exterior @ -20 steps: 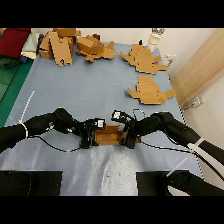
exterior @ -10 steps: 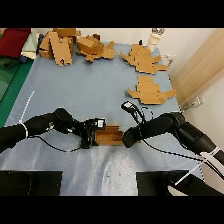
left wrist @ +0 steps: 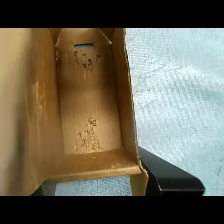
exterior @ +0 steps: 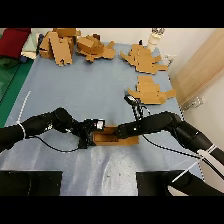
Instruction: Fold the box.
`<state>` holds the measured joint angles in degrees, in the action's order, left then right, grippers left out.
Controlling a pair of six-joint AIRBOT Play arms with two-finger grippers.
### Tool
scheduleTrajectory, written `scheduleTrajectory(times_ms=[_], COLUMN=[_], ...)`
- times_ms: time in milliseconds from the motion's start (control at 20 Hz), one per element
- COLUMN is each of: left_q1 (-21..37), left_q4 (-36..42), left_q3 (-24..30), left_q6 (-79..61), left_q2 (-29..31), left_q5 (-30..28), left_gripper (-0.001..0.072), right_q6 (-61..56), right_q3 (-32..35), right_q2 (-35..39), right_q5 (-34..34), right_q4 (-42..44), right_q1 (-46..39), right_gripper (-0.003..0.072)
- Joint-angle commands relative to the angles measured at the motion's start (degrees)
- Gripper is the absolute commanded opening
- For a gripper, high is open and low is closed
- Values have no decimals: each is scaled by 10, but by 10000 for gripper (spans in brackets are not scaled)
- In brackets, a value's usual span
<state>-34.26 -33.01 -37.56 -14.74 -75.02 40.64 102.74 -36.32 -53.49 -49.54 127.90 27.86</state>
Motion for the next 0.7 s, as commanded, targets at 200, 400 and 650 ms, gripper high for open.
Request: scheduleTrajectory(times_ms=[200, 400, 650], left_q1=[0, 0, 0], left_q4=[-9, 0, 0], left_q3=[-2, -2, -2], left_q6=[7, 10, 27], left_q2=[1, 1, 1], left_q5=[4, 5, -1], left_gripper=[352, 352, 359], right_q6=[-5, -5, -5], right_q3=[0, 0, 0], right_q2=[-23, -65, -62], right_q5=[111, 114, 111], right_q4=[18, 20, 18], right_q1=[0, 12, 25], right_gripper=[4, 4, 3])
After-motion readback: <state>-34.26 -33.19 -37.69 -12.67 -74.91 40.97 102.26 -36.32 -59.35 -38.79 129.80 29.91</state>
